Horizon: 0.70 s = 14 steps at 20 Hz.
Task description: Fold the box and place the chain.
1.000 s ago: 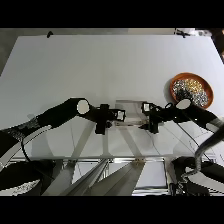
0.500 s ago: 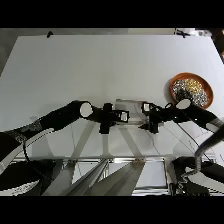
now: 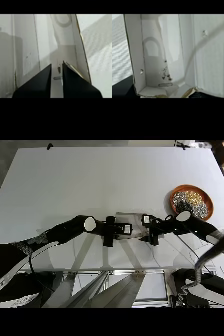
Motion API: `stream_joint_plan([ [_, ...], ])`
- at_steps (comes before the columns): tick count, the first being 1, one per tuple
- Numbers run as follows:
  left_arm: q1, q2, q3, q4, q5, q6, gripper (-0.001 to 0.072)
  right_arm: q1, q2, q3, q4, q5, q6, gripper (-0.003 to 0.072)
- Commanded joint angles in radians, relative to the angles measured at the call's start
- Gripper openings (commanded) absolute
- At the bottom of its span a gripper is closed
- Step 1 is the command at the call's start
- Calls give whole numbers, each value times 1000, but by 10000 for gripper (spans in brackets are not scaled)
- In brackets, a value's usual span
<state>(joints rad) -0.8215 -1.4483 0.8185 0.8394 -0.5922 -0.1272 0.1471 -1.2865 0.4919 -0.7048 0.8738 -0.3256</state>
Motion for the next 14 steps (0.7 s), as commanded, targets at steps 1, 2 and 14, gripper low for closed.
stream_joint_plan([
  [1,-3,-6,0,-1,29,0,293,0,0,0,2,1,3,414],
  [2,-3,-6,0,-1,45,-1,307,0,0,0,2,1,3,414],
  [14,64,207,0,237,-220,-446,202,0,0,0,2,1,3,414],
])
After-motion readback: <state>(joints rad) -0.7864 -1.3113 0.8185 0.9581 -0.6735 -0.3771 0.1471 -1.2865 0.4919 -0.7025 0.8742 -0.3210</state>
